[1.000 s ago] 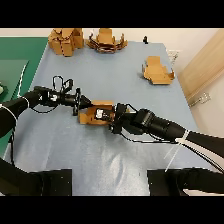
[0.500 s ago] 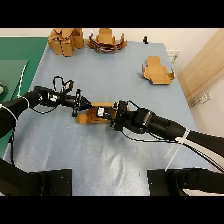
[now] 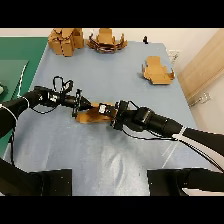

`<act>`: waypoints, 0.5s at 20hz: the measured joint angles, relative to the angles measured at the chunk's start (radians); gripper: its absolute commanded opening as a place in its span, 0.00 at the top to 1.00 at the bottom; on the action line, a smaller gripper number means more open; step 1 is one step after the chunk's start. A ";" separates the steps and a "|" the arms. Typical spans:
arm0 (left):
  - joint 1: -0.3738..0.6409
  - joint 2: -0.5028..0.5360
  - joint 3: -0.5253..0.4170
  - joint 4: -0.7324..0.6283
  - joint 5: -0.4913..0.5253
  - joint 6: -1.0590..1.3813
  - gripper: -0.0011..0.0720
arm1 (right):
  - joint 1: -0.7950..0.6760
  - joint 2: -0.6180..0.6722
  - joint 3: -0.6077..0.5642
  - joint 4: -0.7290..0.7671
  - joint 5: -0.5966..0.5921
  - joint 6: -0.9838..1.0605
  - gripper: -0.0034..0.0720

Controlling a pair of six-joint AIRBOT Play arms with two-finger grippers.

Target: Fold the box.

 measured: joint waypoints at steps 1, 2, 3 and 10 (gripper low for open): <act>0.000 0.000 0.000 0.002 -0.003 0.000 0.97 | -0.006 -0.002 0.001 0.011 0.001 -0.014 0.01; 0.000 0.000 0.000 0.003 -0.003 0.000 0.97 | -0.012 -0.002 0.003 0.021 0.002 -0.035 0.01; 0.000 0.000 0.000 0.006 -0.004 0.000 0.97 | -0.018 -0.003 0.006 0.035 0.003 -0.057 0.01; 0.000 0.000 0.000 0.015 -0.004 -0.001 0.97 | -0.054 -0.019 0.036 0.225 0.001 -0.327 0.02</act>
